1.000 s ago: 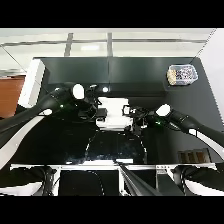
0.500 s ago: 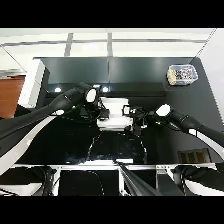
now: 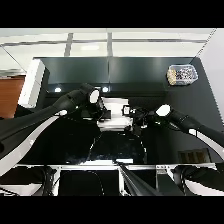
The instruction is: Fold the box and place the chain.
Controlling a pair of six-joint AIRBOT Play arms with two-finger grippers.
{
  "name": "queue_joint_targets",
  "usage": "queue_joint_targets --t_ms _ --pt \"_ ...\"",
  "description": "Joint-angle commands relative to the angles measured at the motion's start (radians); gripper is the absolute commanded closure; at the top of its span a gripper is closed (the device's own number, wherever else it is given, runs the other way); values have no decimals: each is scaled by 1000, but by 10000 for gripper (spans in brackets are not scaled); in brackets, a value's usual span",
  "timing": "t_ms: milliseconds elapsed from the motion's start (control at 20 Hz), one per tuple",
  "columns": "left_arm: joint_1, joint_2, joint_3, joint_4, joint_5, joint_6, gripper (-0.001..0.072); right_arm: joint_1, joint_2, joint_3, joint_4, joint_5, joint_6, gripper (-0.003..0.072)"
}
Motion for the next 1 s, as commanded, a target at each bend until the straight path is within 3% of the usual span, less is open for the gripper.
queue_joint_targets --t_ms 0,50,100,250,300,400,450,550,600,650,700,950 --pt "-10 -1 1 23 27 -32 575 0 1 0 0 1 0 283" --pt "-10 -1 2 19 31 -32 597 0 0 0 0 0 0 283" --pt "-10 -1 2 19 30 -32 683 0 0 0 0 1 0 283" --pt "-9 -1 2 15 31 -32 681 0 0 0 0 1 0 283" --pt "-9 -1 2 15 33 -32 627 0 0 0 0 1 0 283" --pt "-9 -1 2 16 40 -33 239 0 1 0 0 1 0 283" --pt "-9 -1 2 19 41 -34 204 1 1 0 0 1 0 283" --pt "-9 -1 2 22 48 -36 204 0 0 0 0 1 0 283" --pt "-9 -1 2 23 50 -46 211 0 1 0 0 1 0 283" --pt "-9 -1 2 23 50 -60 412 0 1 0 0 1 0 283" --pt "-9 -1 2 24 51 -59 681 0 0 0 0 1 0 283" --pt "-9 -1 2 23 46 -51 683 0 0 0 0 1 0 283"
